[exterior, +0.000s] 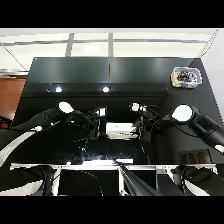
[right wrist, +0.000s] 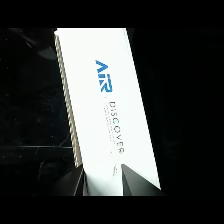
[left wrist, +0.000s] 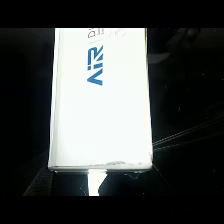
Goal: Fold the box and place the chain.
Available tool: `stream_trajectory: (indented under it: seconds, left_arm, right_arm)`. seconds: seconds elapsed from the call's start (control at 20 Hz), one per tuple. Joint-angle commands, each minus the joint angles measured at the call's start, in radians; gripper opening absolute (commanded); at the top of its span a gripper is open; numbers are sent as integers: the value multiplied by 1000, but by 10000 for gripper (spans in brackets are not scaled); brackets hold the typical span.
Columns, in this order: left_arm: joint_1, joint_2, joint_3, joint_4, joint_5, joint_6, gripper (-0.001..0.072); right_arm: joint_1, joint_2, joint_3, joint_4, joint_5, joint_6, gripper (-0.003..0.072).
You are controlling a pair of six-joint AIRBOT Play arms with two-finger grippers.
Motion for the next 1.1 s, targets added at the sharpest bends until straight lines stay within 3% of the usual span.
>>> stream_trajectory:
  seconds: [0.0,1.05]
  left_arm:
    - [-1,-1,0,0,0,2,483]
    - [-1,-1,0,0,0,2,483]
  right_arm:
    - [0,0,4,4,-1,14,274]
    - [0,-2,-43,11,-41,39,274]
